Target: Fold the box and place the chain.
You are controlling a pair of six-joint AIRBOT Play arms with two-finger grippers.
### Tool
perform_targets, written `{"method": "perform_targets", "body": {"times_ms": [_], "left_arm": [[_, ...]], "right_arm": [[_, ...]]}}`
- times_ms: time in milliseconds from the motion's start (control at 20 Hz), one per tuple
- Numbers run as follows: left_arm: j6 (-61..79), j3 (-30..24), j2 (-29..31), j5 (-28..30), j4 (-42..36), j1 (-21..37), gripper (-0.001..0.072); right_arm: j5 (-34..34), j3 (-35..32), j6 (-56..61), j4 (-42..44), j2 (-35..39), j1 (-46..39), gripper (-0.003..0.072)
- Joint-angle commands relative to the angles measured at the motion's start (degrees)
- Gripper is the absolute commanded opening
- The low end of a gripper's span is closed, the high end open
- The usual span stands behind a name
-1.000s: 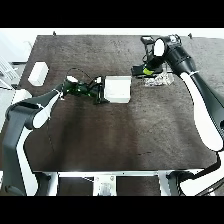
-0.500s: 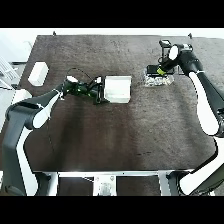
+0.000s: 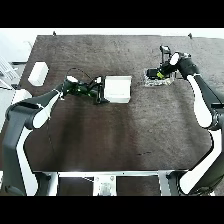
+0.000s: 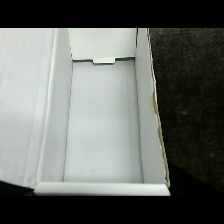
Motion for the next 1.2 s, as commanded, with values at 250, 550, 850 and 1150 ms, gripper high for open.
{"method": "perform_targets", "body": {"times_ms": [250, 550, 850, 1150], "left_arm": [[0.0, 0.0, 0.0, 0.0, 0.0, 0.0, 0.0290], [0.0, 0.0, 0.0, 0.0, 0.0, 0.0, 0.0290], [0.0, 0.0, 0.0, 0.0, 0.0, 0.0, 0.0290], [0.0, 0.0, 0.0, 0.0, 0.0, 0.0, 0.0290]], "right_arm": [[0.4, 1.8, -3.3, 3.2, -1.7, -0.4, 0.0007], [0.6, 3.0, -3.0, -0.6, 7.9, -0.3, 0.0006], [0.5, 3.0, -3.1, -3.7, 24.5, 1.0, 0.0005], [-2.1, 3.0, -3.1, -7.0, 37.7, 5.1, 0.0005]]}}
